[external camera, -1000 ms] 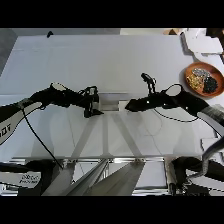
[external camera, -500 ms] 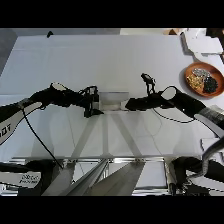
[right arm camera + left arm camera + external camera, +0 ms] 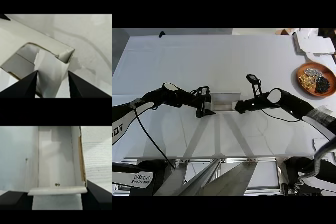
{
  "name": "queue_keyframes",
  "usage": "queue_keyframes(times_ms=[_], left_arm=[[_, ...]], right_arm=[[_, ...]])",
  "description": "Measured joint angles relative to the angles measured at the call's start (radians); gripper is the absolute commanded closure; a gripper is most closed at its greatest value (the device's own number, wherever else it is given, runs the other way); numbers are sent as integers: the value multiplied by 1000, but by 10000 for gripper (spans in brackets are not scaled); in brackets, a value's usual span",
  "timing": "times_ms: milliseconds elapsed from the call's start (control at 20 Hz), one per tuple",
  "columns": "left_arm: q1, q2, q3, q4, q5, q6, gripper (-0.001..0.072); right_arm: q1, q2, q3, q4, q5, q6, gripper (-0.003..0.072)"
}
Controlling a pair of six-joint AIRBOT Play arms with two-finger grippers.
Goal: Fold the box and place the chain.
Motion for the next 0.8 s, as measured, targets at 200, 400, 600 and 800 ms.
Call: queue_keyframes(times_ms=[200,400,600,800], left_arm=[[0,0,0,-1,0,0,434],[0,0,0,-1,0,0,434],[0,0,0,0,1,0,434],[0,0,0,-2,1,0,434]], right_arm=[[39,0,29,-99,-3,87,269],[65,0,44,-154,-7,191,269],[89,0,48,-185,-14,288,271],[101,0,50,-240,-43,388,271]])
